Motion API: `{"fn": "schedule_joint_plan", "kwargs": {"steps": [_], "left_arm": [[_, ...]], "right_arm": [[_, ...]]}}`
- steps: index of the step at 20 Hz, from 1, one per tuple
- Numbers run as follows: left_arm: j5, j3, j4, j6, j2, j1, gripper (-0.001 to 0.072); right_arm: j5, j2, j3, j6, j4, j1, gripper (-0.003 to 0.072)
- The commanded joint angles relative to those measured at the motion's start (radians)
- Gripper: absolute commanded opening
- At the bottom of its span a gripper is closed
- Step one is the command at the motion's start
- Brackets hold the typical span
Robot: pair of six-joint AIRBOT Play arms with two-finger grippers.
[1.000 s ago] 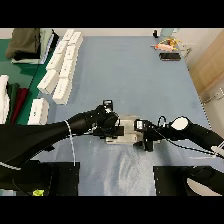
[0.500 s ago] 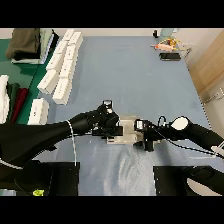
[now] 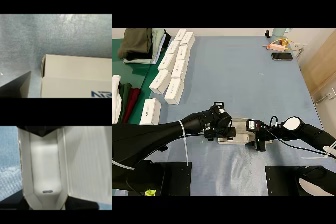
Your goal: Fold the box.
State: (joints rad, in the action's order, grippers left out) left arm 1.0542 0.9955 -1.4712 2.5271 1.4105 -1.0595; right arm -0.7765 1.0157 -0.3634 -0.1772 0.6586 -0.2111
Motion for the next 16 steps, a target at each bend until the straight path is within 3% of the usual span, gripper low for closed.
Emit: {"fn": "schedule_joint_plan", "kwargs": {"steps": [1, 5, 10, 13, 14, 15, 16], "left_arm": [[0.005, 0.001, -0.003, 0.003, -0.003, 0.000, 0.0584], [0.095, 0.043, -0.021, -0.023, -0.052, 0.002, 0.0585], [0.307, 0.094, -0.072, -0.108, -0.210, 0.002, 0.0585], [0.360, 0.094, -0.078, -0.145, -0.298, 0.002, 0.0582], [0.361, 0.094, -0.077, -0.163, -0.314, 0.002, 0.0469], [0.362, 0.094, -0.078, -0.198, -0.323, 0.002, 0.0034], [0.353, 0.094, -0.079, -0.259, -0.326, 0.002, 0.0034]], "right_arm": [[0.000, -0.001, -0.001, 0.000, 0.000, 0.000, 0.0515], [0.000, -0.001, -0.001, 0.000, 0.000, 0.000, 0.0515], [0.000, -0.001, -0.001, 0.000, 0.000, -0.001, 0.0515], [-0.001, -0.001, -0.001, 0.000, 0.000, -0.001, 0.0515], [0.000, -0.001, -0.001, 0.000, 0.000, -0.001, 0.0515], [0.000, -0.001, -0.001, 0.000, 0.000, -0.001, 0.0515], [0.000, -0.001, -0.001, 0.000, 0.000, 0.000, 0.0514]]}}
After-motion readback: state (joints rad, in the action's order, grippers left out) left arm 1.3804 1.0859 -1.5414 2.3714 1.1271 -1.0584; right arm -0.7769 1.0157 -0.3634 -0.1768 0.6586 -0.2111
